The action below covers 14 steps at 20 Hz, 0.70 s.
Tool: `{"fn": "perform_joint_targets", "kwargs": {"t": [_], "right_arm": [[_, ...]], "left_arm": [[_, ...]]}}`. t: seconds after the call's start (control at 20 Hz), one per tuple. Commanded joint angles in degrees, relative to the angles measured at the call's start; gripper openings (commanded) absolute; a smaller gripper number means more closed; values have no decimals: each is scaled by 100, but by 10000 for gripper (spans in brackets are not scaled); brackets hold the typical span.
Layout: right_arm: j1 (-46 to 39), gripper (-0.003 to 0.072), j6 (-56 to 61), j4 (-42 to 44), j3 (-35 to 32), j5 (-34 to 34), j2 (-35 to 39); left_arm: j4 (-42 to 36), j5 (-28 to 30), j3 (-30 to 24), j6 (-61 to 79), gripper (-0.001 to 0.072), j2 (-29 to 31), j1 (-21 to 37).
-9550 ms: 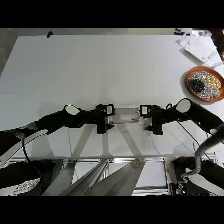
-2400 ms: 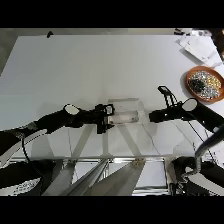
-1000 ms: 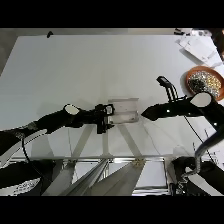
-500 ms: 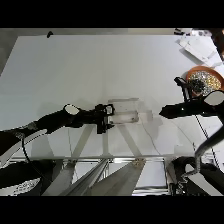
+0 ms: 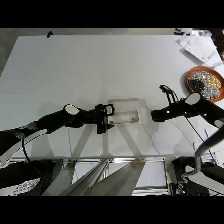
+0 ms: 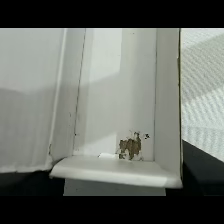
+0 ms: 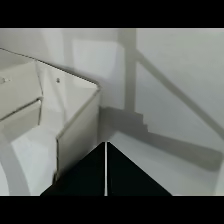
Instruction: Fold the box and place the chain.
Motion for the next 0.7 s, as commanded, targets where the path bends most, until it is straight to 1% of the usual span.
{"fn": "perform_joint_targets", "kwargs": {"t": [0.0,0.15,0.2,0.25,0.5,0.65], "right_arm": [[284,4,-160,286,-2,-192,-315],[289,10,-439,520,-2,-168,-310],[289,31,-520,621,0,-138,-302],[289,80,-595,688,0,-116,-254],[289,84,-675,796,61,-111,321],[291,83,-874,981,61,210,435]], "left_arm": [[0,0,-4,0,272,-2,-2],[0,0,-4,2,272,-2,-2],[0,0,-4,2,272,-2,-2],[0,0,-4,2,272,-4,-2],[0,-2,-4,2,272,-2,-2],[0,0,-4,2,272,-2,-2]]}}
